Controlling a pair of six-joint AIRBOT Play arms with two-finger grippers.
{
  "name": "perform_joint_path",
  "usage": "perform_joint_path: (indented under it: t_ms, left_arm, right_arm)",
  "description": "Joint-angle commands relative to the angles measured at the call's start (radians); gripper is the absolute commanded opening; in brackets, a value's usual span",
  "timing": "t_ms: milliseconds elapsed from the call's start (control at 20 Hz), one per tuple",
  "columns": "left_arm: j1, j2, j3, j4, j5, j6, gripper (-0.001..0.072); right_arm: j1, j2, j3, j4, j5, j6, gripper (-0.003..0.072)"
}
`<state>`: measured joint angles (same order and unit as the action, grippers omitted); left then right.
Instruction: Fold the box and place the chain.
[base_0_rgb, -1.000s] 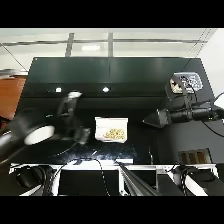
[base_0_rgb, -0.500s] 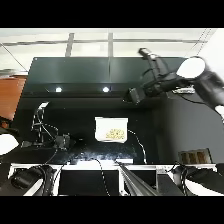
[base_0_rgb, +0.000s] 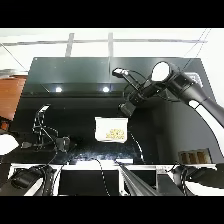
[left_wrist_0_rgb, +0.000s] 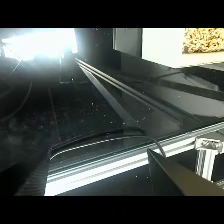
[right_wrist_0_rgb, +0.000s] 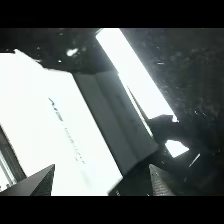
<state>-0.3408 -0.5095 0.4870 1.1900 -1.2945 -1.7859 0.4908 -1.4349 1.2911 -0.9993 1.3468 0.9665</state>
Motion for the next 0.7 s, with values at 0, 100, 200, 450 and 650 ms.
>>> perform_joint_path:
  t_ms: [0,100,200,450,650]
  left_arm:
    - [0.002,0.001,-0.001,-0.003,0.020,0.002,0.0709]
    - [0.002,0.001,-0.001,-0.006,0.021,0.002,0.0709]
    - [0.002,0.001,-0.001,-0.006,0.022,0.002,0.0709]
    - [0.002,0.001,-0.001,-0.006,0.051,0.002,0.0709]
    - [0.002,0.001,-0.001,-0.006,0.061,0.002,0.0709]
  right_arm:
    - [0.018,-0.011,-0.002,0.023,0.031,-0.049,0.0700]
    - [0.030,-0.011,-0.002,0.068,0.072,-0.082,0.0700]
    - [0.042,-0.011,-0.002,0.084,0.103,-0.085,0.0700]
    - [0.120,-0.014,-0.006,0.005,0.083,-0.095,0.0700]
    - [0.161,-0.015,-0.022,-0.042,0.033,-0.094,0.0700]
